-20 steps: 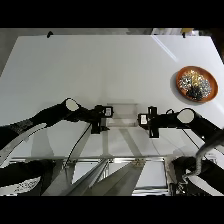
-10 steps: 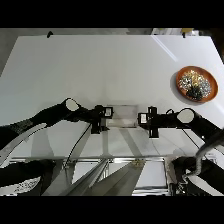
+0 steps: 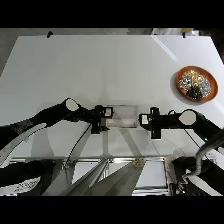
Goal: Fold the box and place the chain.
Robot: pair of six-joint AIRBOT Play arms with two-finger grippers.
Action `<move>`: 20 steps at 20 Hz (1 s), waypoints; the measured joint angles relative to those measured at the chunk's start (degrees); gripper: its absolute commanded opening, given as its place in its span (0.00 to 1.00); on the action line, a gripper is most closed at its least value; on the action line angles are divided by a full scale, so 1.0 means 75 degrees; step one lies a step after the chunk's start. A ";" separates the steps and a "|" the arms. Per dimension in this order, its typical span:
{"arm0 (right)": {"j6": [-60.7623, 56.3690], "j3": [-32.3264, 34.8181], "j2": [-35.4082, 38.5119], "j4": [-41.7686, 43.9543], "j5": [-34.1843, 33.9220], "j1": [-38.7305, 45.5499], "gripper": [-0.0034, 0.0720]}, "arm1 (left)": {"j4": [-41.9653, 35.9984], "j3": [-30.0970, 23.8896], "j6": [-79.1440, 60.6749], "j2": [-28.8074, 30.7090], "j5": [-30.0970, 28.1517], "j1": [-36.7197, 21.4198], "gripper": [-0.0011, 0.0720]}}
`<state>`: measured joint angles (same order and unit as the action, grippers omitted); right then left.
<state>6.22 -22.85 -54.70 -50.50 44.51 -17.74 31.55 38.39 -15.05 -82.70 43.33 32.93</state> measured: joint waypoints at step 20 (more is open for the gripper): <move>0.1338 0.0000 -0.1026 0.2457 -0.0347 -0.0029 0.16 | -0.0003 0.0000 0.0003 0.0000 0.0000 0.0000 0.20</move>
<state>16.25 -22.85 -62.39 -32.08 41.91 -17.96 31.53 38.39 -15.03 -82.70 43.33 32.93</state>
